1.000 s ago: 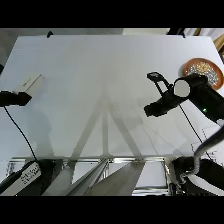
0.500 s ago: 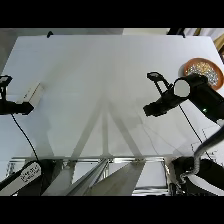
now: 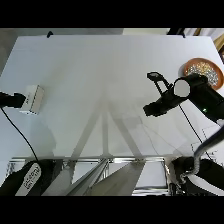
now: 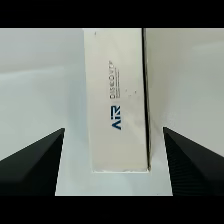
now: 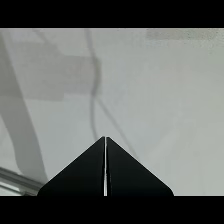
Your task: Fold the box and place the chain.
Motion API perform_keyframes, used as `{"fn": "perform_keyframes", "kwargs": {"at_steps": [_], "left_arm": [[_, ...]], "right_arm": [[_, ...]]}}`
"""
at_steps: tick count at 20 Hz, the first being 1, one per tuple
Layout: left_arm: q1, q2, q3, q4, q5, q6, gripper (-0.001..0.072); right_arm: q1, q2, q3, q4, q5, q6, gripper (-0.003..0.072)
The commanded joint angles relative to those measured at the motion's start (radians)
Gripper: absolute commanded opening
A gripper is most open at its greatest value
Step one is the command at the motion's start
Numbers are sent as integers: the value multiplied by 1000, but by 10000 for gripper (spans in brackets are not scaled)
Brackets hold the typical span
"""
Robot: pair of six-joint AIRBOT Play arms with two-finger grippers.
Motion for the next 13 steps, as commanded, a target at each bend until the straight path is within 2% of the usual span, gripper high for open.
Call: {"fn": "perform_keyframes", "kwargs": {"at_steps": [1, 8, 13], "left_arm": [[-44, 109, 0, -2, -16, -1, 695], [-119, 112, -1, -2, -41, 0, 694], [-124, 112, -1, -27, -41, -3, 694]], "right_arm": [[0, 1, 1, 0, 0, 0, 14], [0, 1, 1, 0, 0, 0, 14], [0, 1, 1, 0, 0, 0, 14]]}}
